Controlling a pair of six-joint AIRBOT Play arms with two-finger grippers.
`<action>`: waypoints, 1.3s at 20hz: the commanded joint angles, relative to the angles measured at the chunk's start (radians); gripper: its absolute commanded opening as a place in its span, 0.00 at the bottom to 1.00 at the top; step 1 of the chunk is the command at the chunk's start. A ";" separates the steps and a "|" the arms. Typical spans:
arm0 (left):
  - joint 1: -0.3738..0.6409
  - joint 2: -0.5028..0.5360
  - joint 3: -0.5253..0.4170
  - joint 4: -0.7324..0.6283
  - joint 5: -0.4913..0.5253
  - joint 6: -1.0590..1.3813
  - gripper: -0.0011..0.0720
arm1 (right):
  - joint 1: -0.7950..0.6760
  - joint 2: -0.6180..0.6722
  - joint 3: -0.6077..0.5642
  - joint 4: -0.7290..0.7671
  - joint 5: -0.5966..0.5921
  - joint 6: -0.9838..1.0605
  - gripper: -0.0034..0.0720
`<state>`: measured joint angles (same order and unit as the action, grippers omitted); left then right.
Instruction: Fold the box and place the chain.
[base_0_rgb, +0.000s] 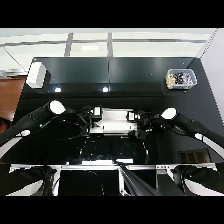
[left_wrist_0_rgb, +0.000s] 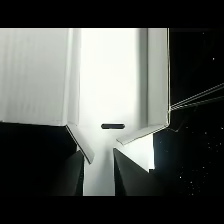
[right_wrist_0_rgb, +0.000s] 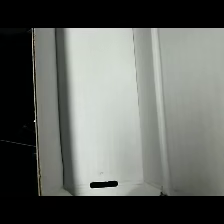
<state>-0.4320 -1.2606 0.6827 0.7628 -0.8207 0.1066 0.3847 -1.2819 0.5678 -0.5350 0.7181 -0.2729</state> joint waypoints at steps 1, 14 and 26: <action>-0.004 -0.004 0.000 -0.041 -0.003 -0.003 0.31 | 0.000 0.000 0.000 0.000 0.000 0.000 0.06; -0.077 -0.063 0.000 -0.236 0.091 -0.032 0.33 | 0.000 0.000 0.000 0.001 0.000 0.000 0.06; -0.068 -0.046 0.003 -0.129 0.049 -0.256 0.10 | 0.000 0.000 0.000 0.003 -0.001 0.001 0.06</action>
<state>-0.5068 -1.3235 0.6819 0.5682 -0.7467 -0.0261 0.3847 -1.2819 0.5678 -0.5339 0.7181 -0.2726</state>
